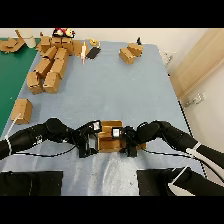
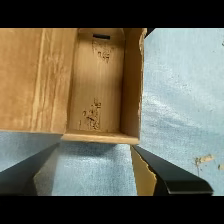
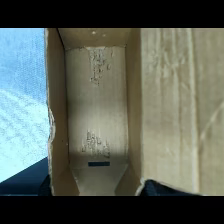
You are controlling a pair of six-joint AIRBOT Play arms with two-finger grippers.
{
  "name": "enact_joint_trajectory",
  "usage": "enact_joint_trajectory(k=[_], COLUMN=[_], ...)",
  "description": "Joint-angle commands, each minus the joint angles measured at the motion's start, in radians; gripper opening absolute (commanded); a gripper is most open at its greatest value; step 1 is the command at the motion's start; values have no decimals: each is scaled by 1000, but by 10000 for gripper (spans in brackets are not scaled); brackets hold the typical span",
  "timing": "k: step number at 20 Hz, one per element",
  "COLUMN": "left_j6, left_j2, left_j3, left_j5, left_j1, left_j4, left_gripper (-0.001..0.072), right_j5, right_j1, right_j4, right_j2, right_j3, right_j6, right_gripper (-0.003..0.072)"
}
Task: Fold the box.
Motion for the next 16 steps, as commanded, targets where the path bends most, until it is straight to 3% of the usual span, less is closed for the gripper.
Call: enact_joint_trajectory(k=[1,16], left_j6=[1,4], left_j2=[-2,-59], left_j3=[2,39], left_j5=[-4,7], left_j1=[-3,-54], left_j4=[0,-27], left_gripper=[701,702], right_j5=[2,2], right_j1=[0,0], right_j4=[0,0], right_j2=[0,0], right_j3=[0,0], right_j6=[0,0], right_gripper=[535,534])
